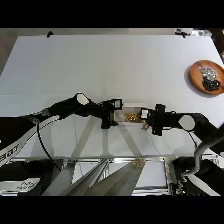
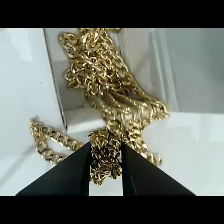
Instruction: Fold the box and place the chain.
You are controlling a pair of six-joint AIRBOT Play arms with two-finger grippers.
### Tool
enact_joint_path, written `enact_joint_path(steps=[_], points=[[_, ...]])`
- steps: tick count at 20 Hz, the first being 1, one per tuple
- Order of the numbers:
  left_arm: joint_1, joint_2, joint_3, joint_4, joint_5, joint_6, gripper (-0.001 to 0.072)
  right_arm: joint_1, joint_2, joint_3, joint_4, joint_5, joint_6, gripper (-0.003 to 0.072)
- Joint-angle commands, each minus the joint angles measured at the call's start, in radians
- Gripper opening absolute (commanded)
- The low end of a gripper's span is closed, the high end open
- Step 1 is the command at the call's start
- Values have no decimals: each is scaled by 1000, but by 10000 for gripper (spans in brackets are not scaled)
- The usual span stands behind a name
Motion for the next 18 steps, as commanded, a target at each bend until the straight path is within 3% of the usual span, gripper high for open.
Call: enact_joint_path(steps=[1, 5, 8, 13, 18], points=[[0, 0, 0, 0, 0, 0, 457, 0, 134, 1, -82, 98, 126, 7], [0, 0, 0, 0, 0, 0, 457, 0, 362, 2, -72, 108, 260, 7], [0, 0, 0, 0, 1, 0, 457, 0, 483, 6, 95, 74, 275, 6], [0, 0, 0, 0, 0, 0, 457, 1, 489, 6, 340, -16, 258, 7], [0, 0, 0, 0, 0, 0, 457, 1, 483, 6, 395, -18, 230, 7]])
